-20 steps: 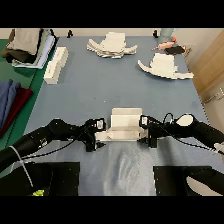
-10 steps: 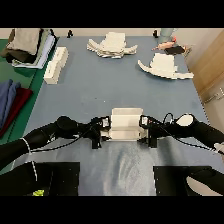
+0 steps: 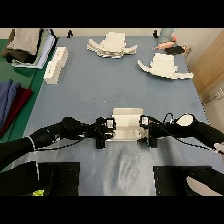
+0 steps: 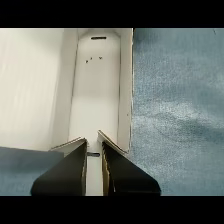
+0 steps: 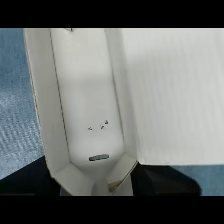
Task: Fold the box.
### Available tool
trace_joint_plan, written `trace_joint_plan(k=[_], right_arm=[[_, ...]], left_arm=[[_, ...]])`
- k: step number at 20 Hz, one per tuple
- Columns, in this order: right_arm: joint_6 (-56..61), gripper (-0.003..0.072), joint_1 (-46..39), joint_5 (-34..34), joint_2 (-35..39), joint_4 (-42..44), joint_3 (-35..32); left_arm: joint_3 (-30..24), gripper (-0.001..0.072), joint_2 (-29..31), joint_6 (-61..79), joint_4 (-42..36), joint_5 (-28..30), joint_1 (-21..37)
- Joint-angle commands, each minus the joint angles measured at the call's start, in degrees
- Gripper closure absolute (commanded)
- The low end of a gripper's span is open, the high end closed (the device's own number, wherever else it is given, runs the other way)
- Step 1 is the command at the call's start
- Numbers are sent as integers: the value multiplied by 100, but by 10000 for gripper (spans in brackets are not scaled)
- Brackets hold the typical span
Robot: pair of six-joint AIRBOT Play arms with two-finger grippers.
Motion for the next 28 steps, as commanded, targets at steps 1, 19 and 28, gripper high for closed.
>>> trace_joint_plan(k=[1, 19, 28], right_arm=[[2, 158, -2, 2, -2, 11, -2], [2, 158, 0, 2, -2, 9, -2], [2, 158, -2, 2, -2, 11, -2]], left_arm=[[111, 540, -210, 227, -299, 15, -61], [109, 689, 2138, -8347, 5233, -1287, 656], [-243, 690, 1705, -10205, 3753, -2426, 2632]])
